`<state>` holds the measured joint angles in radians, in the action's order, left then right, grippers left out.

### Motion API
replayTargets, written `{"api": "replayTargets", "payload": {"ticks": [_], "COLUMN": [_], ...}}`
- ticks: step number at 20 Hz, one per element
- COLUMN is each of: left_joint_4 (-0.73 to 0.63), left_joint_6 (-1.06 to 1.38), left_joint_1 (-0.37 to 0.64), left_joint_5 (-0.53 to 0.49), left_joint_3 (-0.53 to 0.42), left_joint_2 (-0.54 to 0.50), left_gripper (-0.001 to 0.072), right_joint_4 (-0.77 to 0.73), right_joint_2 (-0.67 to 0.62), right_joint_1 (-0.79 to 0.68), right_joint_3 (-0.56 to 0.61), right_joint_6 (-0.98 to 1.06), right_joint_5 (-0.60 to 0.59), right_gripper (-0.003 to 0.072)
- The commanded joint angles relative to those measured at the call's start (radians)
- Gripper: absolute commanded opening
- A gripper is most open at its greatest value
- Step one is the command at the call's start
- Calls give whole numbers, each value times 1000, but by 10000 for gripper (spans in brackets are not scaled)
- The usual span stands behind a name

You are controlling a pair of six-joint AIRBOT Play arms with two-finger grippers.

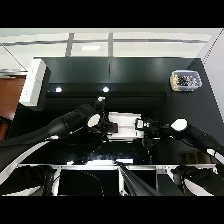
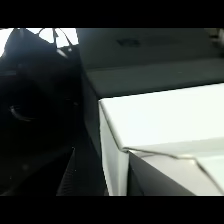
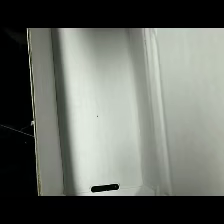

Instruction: Fold the box and place the chain.

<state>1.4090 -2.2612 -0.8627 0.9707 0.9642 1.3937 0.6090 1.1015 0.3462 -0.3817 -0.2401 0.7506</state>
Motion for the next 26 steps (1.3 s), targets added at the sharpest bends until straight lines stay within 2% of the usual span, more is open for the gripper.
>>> {"api": "replayTargets", "payload": {"ticks": [1, 8, 10, 18, 23, 26], "left_joint_4": [45, 50, 51, 68, 79, 85], "left_joint_6": [-74, -134, -133, -155, -158, -190], "left_joint_1": [-7, -11, -18, -59, -60, -60], "left_joint_5": [46, 66, 40, 40, 130, 122], "left_joint_3": [22, 76, 79, 96, 119, 121], "left_joint_2": [7, 20, 24, 65, 100, 102], "left_gripper": [350, 346, 226, 227, 227, 226], "right_joint_4": [0, 0, 0, 0, 1, 1], "right_joint_2": [0, 0, 0, 0, 0, 0], "right_joint_1": [1, 1, 1, 1, 1, 1], "right_joint_3": [0, 0, 0, 0, 0, 0], "right_joint_6": [-1, -1, -1, -1, -1, -1], "right_joint_5": [0, 0, 0, 0, 0, 0], "right_gripper": [464, 464, 464, 465, 465, 464]}}
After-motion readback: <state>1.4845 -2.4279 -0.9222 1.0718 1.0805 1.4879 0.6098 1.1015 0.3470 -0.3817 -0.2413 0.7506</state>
